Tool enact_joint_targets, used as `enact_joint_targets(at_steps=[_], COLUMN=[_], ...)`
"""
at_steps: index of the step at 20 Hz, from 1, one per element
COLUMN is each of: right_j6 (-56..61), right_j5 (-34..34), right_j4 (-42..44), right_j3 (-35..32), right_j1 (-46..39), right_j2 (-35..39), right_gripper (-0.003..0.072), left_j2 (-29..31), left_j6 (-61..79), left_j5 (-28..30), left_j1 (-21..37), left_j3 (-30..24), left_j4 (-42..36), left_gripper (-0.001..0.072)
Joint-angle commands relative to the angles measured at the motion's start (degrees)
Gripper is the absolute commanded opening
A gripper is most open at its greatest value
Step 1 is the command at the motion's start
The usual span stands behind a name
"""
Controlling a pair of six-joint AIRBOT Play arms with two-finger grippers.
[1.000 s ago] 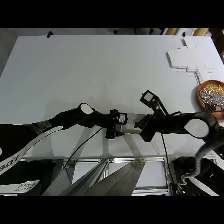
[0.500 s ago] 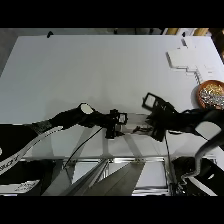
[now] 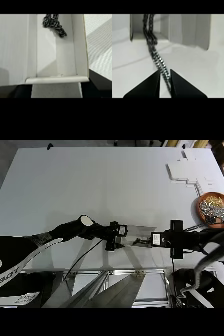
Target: Fold the box and place the chain.
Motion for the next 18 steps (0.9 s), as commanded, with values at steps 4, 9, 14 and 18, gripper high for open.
enact_joint_targets(at_steps=[4, 9, 14, 18], right_j6=[-19.69, -22.34, -25.16, -25.07], right_j5=[-1.53, -5.55, -9.51, -12.74], right_j4=[12.48, 17.64, 18.34, 19.15], right_j3=[-2.84, -2.86, -7.93, -8.85], right_j1=[-13.53, -13.73, -13.73, -13.73], right_j2=[-8.72, -19.37, -21.18, -21.18], right_gripper=[0.0203, 0.0196, 0.0177, 0.015], left_j2=[0.02, 0.02, 0.02, 0.02], left_j6=[0.02, 0.02, 0.02, 0.02], left_j5=[0.02, 0.02, 0.02, 0.02], left_j1=[0.07, 0.07, 0.07, 0.07], left_j3=[0.0, 0.0, 0.0, 0.0], left_j4=[0.02, 0.02, 0.02, 0.02], left_gripper=[0.0345, 0.0345, 0.0345, 0.0345])
